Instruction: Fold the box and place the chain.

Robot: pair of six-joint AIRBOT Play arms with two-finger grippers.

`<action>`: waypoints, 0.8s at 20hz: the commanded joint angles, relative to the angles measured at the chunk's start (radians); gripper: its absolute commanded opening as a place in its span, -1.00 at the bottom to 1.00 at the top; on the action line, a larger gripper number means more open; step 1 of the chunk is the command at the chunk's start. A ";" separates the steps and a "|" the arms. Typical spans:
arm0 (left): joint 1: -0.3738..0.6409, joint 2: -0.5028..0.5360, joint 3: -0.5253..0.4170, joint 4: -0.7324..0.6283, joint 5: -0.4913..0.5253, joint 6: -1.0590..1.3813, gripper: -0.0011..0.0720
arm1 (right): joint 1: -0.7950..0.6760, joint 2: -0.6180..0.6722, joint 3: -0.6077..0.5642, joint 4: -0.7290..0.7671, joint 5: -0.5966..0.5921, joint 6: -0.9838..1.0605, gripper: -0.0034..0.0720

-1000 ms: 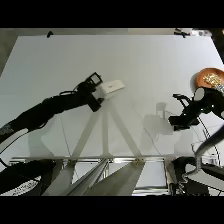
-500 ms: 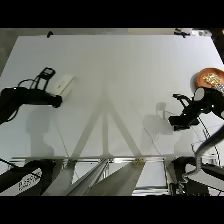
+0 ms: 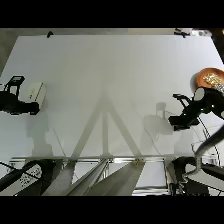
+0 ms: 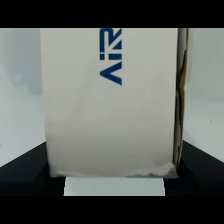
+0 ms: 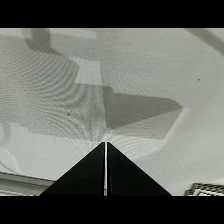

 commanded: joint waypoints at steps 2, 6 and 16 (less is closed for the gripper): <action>0.024 -0.022 -0.002 0.023 0.097 -0.002 -0.96 | 0.000 0.000 0.001 0.000 0.000 0.000 -0.87; 0.023 -0.041 -0.002 0.021 0.148 -0.003 -0.71 | 0.000 0.000 0.001 0.000 0.000 0.000 -0.87; -0.005 0.061 -0.002 -0.008 0.167 0.022 0.95 | 0.000 0.000 0.001 0.000 0.000 0.000 -0.87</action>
